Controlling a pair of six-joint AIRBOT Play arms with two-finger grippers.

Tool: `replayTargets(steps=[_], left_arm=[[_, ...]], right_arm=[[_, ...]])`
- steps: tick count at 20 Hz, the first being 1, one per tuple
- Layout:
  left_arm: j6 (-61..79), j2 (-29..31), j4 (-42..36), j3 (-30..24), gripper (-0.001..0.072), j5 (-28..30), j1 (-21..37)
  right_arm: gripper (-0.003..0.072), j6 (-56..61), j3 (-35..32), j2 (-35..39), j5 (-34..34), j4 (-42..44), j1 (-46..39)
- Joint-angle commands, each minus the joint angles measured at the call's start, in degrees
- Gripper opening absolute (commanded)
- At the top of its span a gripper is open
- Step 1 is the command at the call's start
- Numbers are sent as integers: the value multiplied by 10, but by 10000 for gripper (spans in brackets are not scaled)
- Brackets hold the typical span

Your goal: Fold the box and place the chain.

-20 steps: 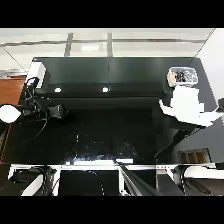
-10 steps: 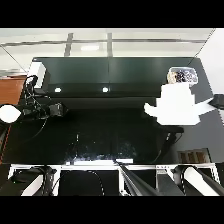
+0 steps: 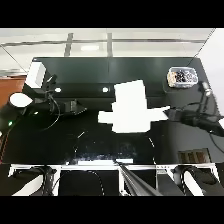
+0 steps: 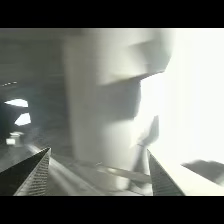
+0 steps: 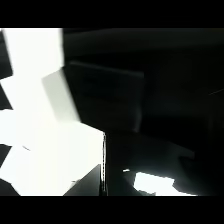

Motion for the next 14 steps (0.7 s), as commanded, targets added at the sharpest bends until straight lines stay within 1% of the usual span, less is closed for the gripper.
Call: replayTargets(steps=[1, 3, 6, 7, 8, 9, 11, 13, 14], left_arm=[[74, -108, -78, 52, 704, -8, -12], [84, -162, -95, 92, 704, -44, -25], [138, -234, -120, 144, 705, -91, -59], [145, -258, -122, 162, 705, -104, -71], [143, -278, -105, 182, 704, -113, -83], [136, -298, -87, 201, 704, -121, -96], [137, -329, -85, 233, 704, -135, -118], [163, -349, -100, 259, 704, -149, -130], [185, -359, -116, 271, 704, -169, -130]], right_arm=[[19, 36, -42, 9, -72, 26, 92], [19, 42, -42, 9, -73, 25, 106], [19, 43, -42, 9, -72, 26, 108], [20, 45, -42, 9, -72, 27, 108], [20, 47, -42, 9, -71, 27, 108], [19, 47, -42, 9, -70, 27, 108], [20, 47, -42, 9, -68, 24, 108], [19, 47, -42, 9, -65, 25, 108], [20, 47, -42, 9, -60, 25, 108]])
